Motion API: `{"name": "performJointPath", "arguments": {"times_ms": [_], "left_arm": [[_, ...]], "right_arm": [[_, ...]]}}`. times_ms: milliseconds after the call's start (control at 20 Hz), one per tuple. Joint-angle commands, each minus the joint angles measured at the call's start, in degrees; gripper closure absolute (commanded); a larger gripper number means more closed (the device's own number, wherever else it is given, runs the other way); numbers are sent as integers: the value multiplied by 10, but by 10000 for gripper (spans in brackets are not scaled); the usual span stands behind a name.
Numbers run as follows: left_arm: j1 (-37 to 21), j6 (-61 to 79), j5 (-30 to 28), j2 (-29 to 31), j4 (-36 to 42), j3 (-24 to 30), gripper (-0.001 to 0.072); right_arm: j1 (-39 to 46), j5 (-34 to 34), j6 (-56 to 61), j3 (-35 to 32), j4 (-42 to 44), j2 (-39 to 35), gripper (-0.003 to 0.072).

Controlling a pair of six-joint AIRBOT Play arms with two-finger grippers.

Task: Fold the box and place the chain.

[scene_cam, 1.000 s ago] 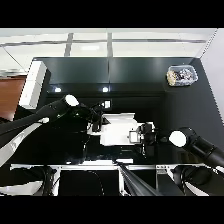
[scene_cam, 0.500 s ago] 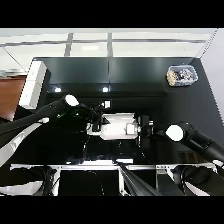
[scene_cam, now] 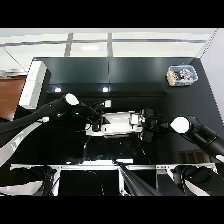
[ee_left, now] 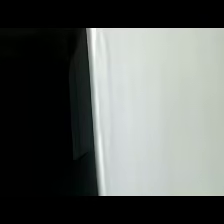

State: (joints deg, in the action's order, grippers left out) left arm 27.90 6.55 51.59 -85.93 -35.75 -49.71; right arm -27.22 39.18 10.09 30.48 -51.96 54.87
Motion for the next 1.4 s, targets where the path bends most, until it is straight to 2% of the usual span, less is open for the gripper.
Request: {"name": "performJointPath", "arguments": {"times_ms": [0, 500, 600, 650, 750, 850, 1050, 1350], "left_arm": [[0, -24, 15, 0, -35, -9, 680], [0, -24, 11, -5, -42, -9, 679], [0, -24, 12, -5, -42, -9, 680], [0, -24, 12, -5, -42, -9, 679], [0, -24, 12, -5, -41, -9, 680], [0, -24, 12, -5, -41, -9, 679], [0, -24, 12, -5, -41, -9, 680], [0, -24, 12, -5, -41, -9, 679]], "right_arm": [[3, 4, -3, 1, 11, 0, -24], [3, -4, -4, 1, 36, 12, -25], [3, -3, -20, 1, 69, 26, -25], [6, 4, -44, 1, 113, 36, -24], [18, 28, -144, 1, 196, 58, -24], [37, 36, -186, 1, 239, 78, -25], [65, 72, -240, 1, 242, 114, -24], [64, 67, -300, 1, 238, 143, -24]]}}
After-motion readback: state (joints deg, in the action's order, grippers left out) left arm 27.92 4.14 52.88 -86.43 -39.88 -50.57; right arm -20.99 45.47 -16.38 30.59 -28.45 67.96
